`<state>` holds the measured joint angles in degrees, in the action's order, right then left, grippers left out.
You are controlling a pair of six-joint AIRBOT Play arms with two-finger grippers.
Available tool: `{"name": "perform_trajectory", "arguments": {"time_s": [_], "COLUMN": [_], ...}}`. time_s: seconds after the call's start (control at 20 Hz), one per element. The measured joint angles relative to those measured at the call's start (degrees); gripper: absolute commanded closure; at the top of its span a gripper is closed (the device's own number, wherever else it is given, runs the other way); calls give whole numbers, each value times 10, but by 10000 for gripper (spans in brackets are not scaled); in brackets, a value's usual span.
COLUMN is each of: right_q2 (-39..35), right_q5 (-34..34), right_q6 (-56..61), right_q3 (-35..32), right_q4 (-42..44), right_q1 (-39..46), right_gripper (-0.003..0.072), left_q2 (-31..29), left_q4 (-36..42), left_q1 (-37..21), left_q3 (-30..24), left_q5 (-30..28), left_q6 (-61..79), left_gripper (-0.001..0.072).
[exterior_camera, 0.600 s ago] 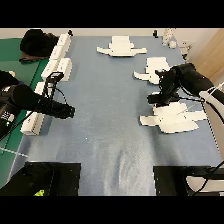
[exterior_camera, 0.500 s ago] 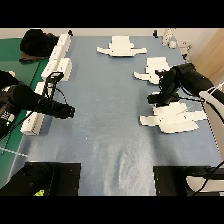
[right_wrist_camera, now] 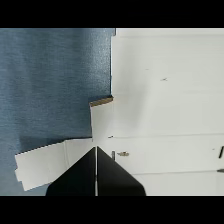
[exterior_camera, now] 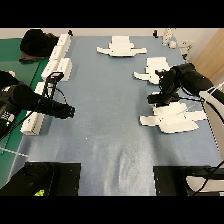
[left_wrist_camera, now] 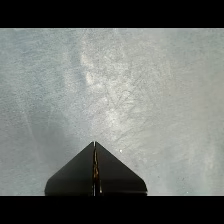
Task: Fold the box.
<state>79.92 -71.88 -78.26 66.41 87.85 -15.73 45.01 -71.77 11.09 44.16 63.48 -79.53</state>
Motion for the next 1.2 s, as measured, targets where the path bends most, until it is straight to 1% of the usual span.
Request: {"name": "perform_trajectory", "arguments": {"time_s": [0.3, 0.4, 0.5, 0.55, 0.6, 0.65, 0.8, 0.9, 1.0, 1.05, 1.1, 1.2], "right_q2": [0, 0, 0, 0, 0, 0, 0, 0, 3, 8, 15, 37], "right_q5": [3, 5, 7, 6, 0, -11, -52, -73, -91, -95, -97, -103], "right_q6": [0, 7, 23, 36, 51, 64, 81, 56, 10, -16, -46, -108], "right_q3": [0, 0, 2, 7, 17, 33, 94, 126, 143, 148, 152, 157], "right_q4": [1, 25, 55, 63, 59, 49, 30, 26, 32, 38, 47, 80], "right_q1": [0, 0, 0, 4, 12, 29, 116, 197, 283, 325, 370, 453], "right_gripper": [677, 678, 677, 641, 522, 462, 453, 441, 433, 249, 216, 234], "left_q2": [0, 0, 0, 0, 0, 0, 2, 12, 32, 45, 59, 85], "left_q4": [0, 0, 0, 0, 1, 6, 43, 85, 141, 172, 207, 275], "left_q1": [0, 0, 0, 0, 0, 0, 0, 0, 0, 0, 0, 0], "left_q3": [0, 0, 0, 0, 0, 0, 0, 0, 1, 1, 1, 1], "left_q5": [0, -9, -31, -43, -57, -69, -99, -109, -110, -107, -103, -98], "left_q6": [0, 0, 0, 0, 0, 0, 0, 0, 3, 9, 17, 37], "left_gripper": [695, 695, 695, 695, 695, 695, 694, 694, 694, 694, 694, 694]}}
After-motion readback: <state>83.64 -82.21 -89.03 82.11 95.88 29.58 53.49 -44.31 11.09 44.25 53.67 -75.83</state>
